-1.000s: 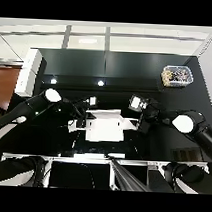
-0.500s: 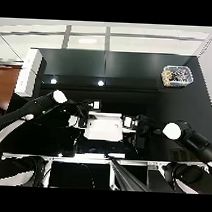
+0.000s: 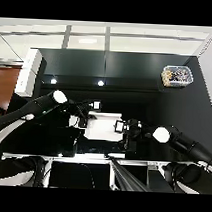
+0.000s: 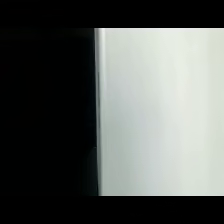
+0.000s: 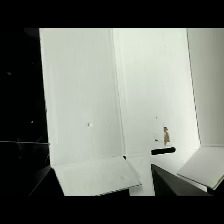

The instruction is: Fold the box and place the chain.

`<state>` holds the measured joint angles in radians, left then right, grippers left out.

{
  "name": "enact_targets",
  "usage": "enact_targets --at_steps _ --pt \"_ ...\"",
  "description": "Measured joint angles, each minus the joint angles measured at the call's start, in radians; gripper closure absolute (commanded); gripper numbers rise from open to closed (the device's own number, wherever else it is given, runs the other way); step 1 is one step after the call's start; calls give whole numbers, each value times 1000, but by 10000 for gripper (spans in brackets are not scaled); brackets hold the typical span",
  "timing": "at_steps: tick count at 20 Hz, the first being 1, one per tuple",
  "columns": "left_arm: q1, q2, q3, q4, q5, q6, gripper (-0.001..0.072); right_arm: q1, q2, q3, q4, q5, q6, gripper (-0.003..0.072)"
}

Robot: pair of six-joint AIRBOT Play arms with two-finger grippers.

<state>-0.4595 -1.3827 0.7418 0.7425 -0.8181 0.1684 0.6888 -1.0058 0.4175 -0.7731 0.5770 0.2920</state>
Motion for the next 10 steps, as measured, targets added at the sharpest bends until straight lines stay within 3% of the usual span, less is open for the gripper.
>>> enact_targets --at_steps 10 --pt "0 0 0 0 -3 0 680 14 -1 49 -3 -42 -3 -24"
